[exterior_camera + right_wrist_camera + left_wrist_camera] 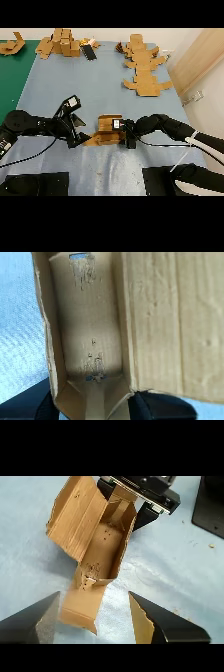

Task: Fold the box.

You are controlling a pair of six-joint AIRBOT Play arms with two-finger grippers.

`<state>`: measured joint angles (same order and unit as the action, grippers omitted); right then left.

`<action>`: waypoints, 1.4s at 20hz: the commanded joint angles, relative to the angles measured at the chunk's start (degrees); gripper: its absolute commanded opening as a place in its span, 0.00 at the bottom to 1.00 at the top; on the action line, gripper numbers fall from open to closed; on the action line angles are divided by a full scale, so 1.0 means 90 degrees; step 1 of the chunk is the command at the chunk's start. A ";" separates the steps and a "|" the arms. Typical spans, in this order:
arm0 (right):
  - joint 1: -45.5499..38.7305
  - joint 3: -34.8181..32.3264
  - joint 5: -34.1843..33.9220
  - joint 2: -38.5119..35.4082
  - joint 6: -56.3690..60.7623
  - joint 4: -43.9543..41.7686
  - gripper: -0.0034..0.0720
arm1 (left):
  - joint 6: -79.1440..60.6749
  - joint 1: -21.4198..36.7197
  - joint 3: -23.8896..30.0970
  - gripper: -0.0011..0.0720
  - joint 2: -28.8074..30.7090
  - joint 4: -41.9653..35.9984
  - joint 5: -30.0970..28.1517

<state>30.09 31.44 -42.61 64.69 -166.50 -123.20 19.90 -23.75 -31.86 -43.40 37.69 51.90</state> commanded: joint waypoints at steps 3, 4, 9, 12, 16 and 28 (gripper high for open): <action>0.0002 0.0002 0.0002 0.0000 0.0000 -0.0002 0.71 | -0.1032 -0.0775 0.0015 0.89 -0.0546 0.0153 -0.0437; 0.0002 0.0002 0.0002 0.0000 0.0000 -0.0002 0.71 | -0.1132 -0.0775 0.0015 0.89 -0.0678 0.0165 -0.0430; 0.0000 0.0002 0.0002 0.0000 0.0000 -0.0002 0.71 | -0.1341 -0.0777 -0.0194 0.89 -0.1372 0.0517 -0.0376; 0.0000 0.0002 0.0002 0.0000 0.0000 -0.0002 0.71 | -0.1523 -0.0775 -0.0367 0.89 -0.1809 0.0648 -0.0381; 0.0000 0.0002 0.0002 0.0000 0.0000 -0.0002 0.71 | -0.1552 -0.0777 -0.0396 0.89 -0.2042 0.0675 -0.0379; 0.0002 0.0002 0.0000 0.0000 0.0000 -0.0002 0.71 | -0.1732 -0.0947 -0.0398 0.42 -0.2305 0.0821 -0.0605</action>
<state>30.09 31.44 -42.59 64.69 -166.52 -123.20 4.67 -31.44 -35.40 -63.61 44.01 47.72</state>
